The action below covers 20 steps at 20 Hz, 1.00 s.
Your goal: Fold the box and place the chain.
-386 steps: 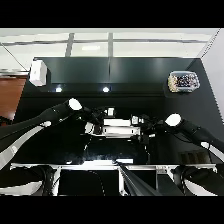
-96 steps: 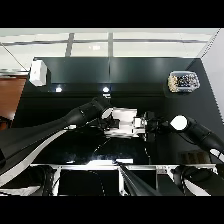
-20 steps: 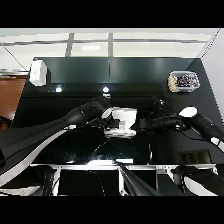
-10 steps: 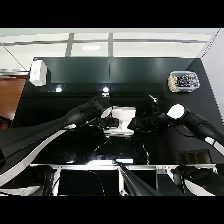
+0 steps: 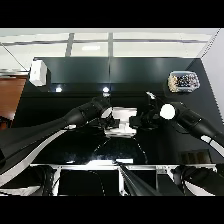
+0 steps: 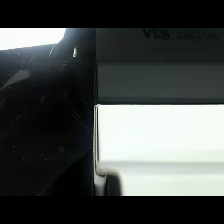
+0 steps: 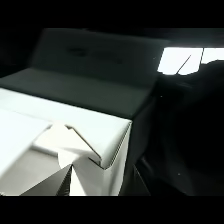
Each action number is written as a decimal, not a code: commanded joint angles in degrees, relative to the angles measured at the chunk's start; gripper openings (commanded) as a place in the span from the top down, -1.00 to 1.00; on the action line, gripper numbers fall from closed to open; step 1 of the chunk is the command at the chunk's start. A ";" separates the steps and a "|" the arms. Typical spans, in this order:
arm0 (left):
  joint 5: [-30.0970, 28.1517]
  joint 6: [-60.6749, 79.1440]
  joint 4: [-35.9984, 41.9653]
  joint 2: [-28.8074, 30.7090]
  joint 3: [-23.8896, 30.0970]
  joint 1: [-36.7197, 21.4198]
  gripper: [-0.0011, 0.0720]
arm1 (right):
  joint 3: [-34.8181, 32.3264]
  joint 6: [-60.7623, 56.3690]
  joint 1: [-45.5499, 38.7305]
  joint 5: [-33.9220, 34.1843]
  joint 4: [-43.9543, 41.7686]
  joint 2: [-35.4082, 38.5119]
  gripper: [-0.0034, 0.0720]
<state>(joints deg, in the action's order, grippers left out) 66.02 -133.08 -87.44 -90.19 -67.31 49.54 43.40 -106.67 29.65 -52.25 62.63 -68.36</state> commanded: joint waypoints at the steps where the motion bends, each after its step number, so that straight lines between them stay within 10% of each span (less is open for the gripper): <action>1: 0.04 -0.04 -0.15 -0.02 -0.02 -0.02 0.90 | 4.28 -4.66 3.32 -3.50 5.27 -3.52 0.02; 20: 0.02 -0.04 -0.15 -0.02 -0.02 -0.02 0.90 | 11.13 -22.14 10.49 -11.72 18.18 -10.47 0.46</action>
<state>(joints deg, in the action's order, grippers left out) 66.00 -133.19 -87.57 -90.19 -67.31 49.54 54.13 -126.78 39.66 -63.09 79.88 -77.93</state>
